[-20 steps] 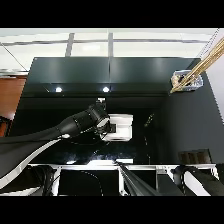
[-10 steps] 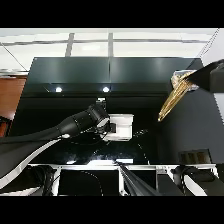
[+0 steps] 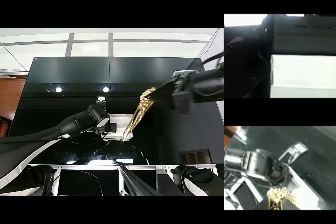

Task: Fold the box and place the chain.

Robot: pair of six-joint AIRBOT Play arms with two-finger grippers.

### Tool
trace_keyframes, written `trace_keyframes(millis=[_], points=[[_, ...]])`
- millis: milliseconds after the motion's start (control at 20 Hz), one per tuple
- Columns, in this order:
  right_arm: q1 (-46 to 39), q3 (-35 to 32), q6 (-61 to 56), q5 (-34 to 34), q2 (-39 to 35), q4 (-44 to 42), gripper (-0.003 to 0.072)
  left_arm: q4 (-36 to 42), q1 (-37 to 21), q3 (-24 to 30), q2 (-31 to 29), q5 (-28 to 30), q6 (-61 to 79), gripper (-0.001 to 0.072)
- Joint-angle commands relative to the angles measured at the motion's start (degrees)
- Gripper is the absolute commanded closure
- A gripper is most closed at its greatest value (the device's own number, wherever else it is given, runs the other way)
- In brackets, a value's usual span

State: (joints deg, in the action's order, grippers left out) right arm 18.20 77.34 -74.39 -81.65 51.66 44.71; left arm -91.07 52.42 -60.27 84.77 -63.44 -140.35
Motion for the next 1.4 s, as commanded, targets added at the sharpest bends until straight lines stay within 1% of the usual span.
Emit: trace_keyframes(millis=[0, 150, 300, 550, 650, 750, 800, 1050, 1100, 1350], points=[[3.6, -7.5, 0.0, 8.6, 0.7, -1.1, 0.0679, 0.0, 0.0, 0.0, 0.0, 0.0, 0.0, 0.0681], [4.8, -14.6, -0.2, 11.0, 1.3, -1.2, 0.0679, 0.0, 0.0, 0.0, 0.0, 0.0, 0.0, 0.0681], [4.8, -17.5, -0.2, 12.4, 1.8, -1.2, 0.0678, 0.0, 0.0, 0.0, 0.0, 0.0, 0.0, 0.0681], [4.8, -17.5, -0.2, 13.9, 1.8, -1.3, 0.0679, 0.0, 0.0, 0.0, 0.0, 0.0, 0.0, 0.0681], [4.7, -17.3, -0.6, 11.8, 1.8, -2.9, 0.0678, 0.0, 0.0, 0.0, 0.0, 0.0, 0.0, 0.0681], [4.0, -16.0, -0.6, 8.6, 1.7, -3.1, 0.0678, 0.0, 0.0, 0.0, 0.0, 0.0, 0.0, 0.0681], [3.5, -15.3, -0.6, 8.1, 1.7, -3.8, 0.0678, 0.0, 0.0, 0.0, 0.0, 0.0, 0.0, 0.0680], [0.1, -14.5, 1.4, 8.4, 1.7, -18.5, 0.0679, 0.0, 0.0, 0.0, 0.0, 0.0, 0.0, 0.0681], [0.0, -14.5, 1.9, 8.3, 1.7, -19.4, 0.0678, 0.0, 0.0, 0.0, 0.0, 0.0, 0.0, 0.0681], [0.1, -15.6, 1.7, 6.2, 1.7, -9.9, 0.0679, 0.0, 0.0, 0.0, 0.0, 0.0, 0.0, 0.0681]])
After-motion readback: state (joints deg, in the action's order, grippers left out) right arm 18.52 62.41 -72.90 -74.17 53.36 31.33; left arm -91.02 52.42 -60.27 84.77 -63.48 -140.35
